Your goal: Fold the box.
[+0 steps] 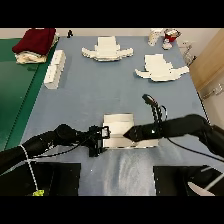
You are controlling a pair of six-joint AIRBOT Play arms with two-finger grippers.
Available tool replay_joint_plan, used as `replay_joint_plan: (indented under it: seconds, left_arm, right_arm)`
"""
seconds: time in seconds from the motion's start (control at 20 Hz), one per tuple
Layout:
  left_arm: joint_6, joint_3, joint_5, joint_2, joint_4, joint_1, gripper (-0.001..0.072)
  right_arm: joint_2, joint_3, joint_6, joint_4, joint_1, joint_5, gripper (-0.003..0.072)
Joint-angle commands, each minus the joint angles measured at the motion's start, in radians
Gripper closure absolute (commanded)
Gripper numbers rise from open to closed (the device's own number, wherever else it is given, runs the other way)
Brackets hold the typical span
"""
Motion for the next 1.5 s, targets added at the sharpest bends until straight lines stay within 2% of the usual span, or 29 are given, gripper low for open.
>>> replay_joint_plan:
  seconds: [0.0, 0.2, 0.45, 1.25, 1.3, 1.35, 1.45]
  left_arm:
    - [0.0, 0.0, 0.0, 0.0, 0.0, 0.0, 0.0307]
    - [0.0, 0.0, 0.0, 0.0, 0.0, 0.0, 0.0306]
    - [0.0, 0.0, 0.0, 0.0, 0.0, 0.0, 0.0307]
    - [0.0, 0.0, 0.0, 0.0, 0.0, 0.0, 0.0307]
    - [0.0, 0.0, 0.0, 0.0, 0.0, 0.0, 0.0306]
    - [0.0, 0.0, 0.0, 0.0, 0.0, 0.0, 0.0306]
    - [0.0, 0.0, 0.0, 0.0, 0.0, 0.0, 0.0306]
  right_arm:
    - [-0.199, 0.158, 0.05, -0.073, -0.054, 0.023, 0.0607]
    - [-0.397, 0.249, 0.047, -0.084, -0.107, -0.074, 0.0607]
    - [-0.497, 0.248, 0.027, -0.085, -0.105, -0.127, 0.0607]
    - [-0.499, 0.212, 0.025, -0.119, -0.105, -0.116, 0.0607]
    - [-0.489, 0.215, 0.011, -0.12, -0.105, -0.116, 0.0624]
    - [-0.472, 0.22, -0.01, -0.12, -0.105, -0.118, 0.0683]
    - [-0.421, 0.235, -0.032, -0.139, -0.105, -0.118, 0.0683]
